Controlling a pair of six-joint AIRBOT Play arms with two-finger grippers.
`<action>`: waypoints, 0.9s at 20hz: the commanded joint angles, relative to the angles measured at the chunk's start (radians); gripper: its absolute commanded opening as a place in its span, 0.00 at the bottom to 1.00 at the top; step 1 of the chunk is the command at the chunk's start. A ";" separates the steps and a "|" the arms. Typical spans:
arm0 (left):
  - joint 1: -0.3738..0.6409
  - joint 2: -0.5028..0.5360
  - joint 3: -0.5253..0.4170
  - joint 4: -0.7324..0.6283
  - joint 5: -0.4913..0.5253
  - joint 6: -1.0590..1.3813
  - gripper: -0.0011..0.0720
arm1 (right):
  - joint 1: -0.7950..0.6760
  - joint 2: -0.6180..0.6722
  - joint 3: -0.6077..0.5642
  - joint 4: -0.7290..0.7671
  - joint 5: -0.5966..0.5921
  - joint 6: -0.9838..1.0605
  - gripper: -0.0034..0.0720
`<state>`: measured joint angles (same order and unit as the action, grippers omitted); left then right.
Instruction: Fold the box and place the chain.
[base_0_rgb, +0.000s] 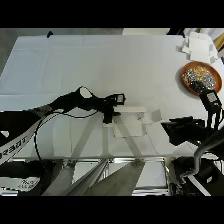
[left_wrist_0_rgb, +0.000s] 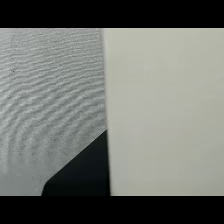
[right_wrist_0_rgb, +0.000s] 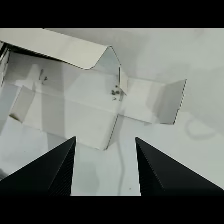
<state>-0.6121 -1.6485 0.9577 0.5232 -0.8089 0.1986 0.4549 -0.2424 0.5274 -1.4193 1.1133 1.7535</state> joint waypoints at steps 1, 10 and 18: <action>-0.001 -0.001 -0.001 0.001 -0.023 0.014 0.02 | 0.001 0.001 -0.001 0.000 0.000 0.000 0.59; 0.003 0.002 0.000 0.009 -0.056 -0.006 0.08 | 0.001 0.001 -0.001 0.001 0.001 0.000 0.59; 0.003 0.061 0.000 0.008 -0.032 0.004 0.55 | 0.001 0.001 -0.001 0.001 0.001 0.000 0.59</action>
